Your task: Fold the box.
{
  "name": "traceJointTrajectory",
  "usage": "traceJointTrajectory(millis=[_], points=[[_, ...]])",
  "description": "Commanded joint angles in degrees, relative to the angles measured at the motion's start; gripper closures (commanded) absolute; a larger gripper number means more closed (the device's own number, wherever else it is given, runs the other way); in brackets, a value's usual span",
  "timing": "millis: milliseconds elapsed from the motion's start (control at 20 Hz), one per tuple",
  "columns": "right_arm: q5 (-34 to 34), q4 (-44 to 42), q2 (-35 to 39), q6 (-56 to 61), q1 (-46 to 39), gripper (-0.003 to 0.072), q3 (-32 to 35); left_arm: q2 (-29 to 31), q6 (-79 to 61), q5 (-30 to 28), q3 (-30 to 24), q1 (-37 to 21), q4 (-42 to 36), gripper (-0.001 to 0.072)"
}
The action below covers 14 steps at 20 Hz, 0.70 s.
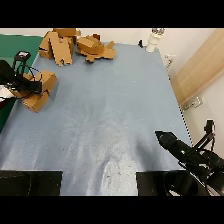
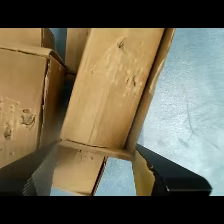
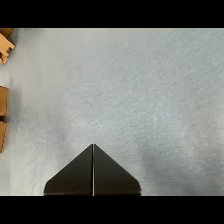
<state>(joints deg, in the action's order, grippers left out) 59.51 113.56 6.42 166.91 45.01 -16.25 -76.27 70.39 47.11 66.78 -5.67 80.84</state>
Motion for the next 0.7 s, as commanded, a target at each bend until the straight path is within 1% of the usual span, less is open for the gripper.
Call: traceJointTrajectory(millis=[0, 100, 200, 300, 350, 400, 450, 500, 600, 650], points=[[0.0, 0.0, 0.0, 0.0, 0.0, 0.0685, 0.0, 0.4, 0.1, 8.5, 5.6, -0.2, 0.2, 0.0012], [0.0, -0.2, 0.0, -0.1, 0.0, 0.0684, 0.0, 1.2, 0.2, 12.4, 9.7, -0.1, -0.1, 0.0012], [-0.4, -0.4, -1.0, -1.5, 0.0, 0.0683, 0.0, 2.4, 1.7, 14.8, 12.7, 0.0, -1.7, 0.0012], [-3.0, -0.4, -3.8, -2.8, 0.0, 0.0684, 0.0, 3.2, 2.7, 16.3, 13.7, 0.8, -7.1, 0.0014], [-5.6, -0.2, -6.3, -3.6, 0.0, 0.0684, 0.0, 3.4, 2.7, 17.7, 13.7, 1.9, -10.8, 0.0127], [-8.5, 0.2, -9.3, -4.0, 0.0, 0.0684, -0.1, 3.4, 2.6, 19.3, 13.7, 3.4, -13.9, 0.044], [-12.0, 0.8, -13.0, -4.0, 0.0, 0.0684, -0.1, 3.4, 1.8, 20.0, 13.6, 5.6, -16.1, 0.0657], [-15.3, 1.9, -16.8, -3.9, 0.0, 0.0684, -0.3, 3.4, 1.8, 19.8, 13.6, 8.0, -17.2, 0.0693], [-20.1, 6.1, -25.7, -3.9, -0.1, 0.0684, -1.9, 3.3, 1.9, 18.3, 13.6, 13.9, -18.1, 0.0695], [-20.4, 8.1, -30.4, -4.0, -0.3, 0.0684, -3.8, 2.9, 2.3, 17.8, 13.6, 16.5, -18.0, 0.0696]])
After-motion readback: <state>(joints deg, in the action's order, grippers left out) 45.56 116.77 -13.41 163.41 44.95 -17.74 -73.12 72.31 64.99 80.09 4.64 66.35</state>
